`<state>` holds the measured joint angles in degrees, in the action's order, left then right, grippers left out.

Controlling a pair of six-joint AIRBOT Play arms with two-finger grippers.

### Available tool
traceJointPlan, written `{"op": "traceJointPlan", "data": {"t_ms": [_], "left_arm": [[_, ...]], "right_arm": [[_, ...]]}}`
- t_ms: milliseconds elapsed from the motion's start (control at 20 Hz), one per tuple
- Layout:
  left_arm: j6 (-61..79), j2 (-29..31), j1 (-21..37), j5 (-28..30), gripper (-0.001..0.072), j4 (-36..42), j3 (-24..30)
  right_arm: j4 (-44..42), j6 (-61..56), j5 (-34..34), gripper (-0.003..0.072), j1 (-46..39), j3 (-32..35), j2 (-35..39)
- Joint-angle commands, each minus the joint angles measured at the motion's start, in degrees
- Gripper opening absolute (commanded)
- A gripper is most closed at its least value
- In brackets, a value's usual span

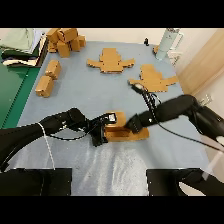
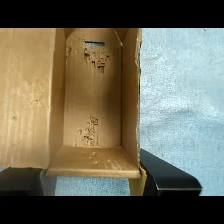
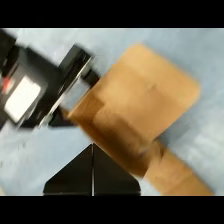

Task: Fold the box.

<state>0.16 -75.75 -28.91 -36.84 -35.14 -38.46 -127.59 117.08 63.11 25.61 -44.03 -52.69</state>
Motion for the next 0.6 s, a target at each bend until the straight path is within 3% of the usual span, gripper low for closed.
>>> {"op": "traceJointPlan", "data": {"t_ms": [0,50,100,150,250,350,550], "left_arm": [[0.0,0.0,0.0,0.0,0.0481,0.0,0.0],[0.0,0.0,0.0,0.0,0.0481,0.0,0.0],[0.0,0.0,0.0,0.1,0.0481,0.0,0.0],[0.0,0.0,0.0,0.3,0.0481,0.0,0.0],[0.0,0.0,0.0,0.3,0.0481,0.0,0.0],[0.0,0.0,0.0,0.3,0.0481,0.0,0.0],[0.0,0.0,0.0,0.3,0.0481,0.0,0.0]], "right_arm": [[5.5,1.1,7.5,0.0078,1.8,7.5,9.0],[9.2,2.0,6.9,0.0273,2.5,9.9,10.4],[13.3,5.0,4.9,0.0399,3.1,12.2,11.1],[16.0,8.8,2.4,0.0459,3.2,13.7,11.2],[21.0,18.4,-5.3,0.0529,3.2,16.2,10.7],[24.2,28.0,-13.6,0.053,3.2,17.6,9.4],[19.0,43.1,-24.0,0.053,3.2,17.7,5.5]]}}
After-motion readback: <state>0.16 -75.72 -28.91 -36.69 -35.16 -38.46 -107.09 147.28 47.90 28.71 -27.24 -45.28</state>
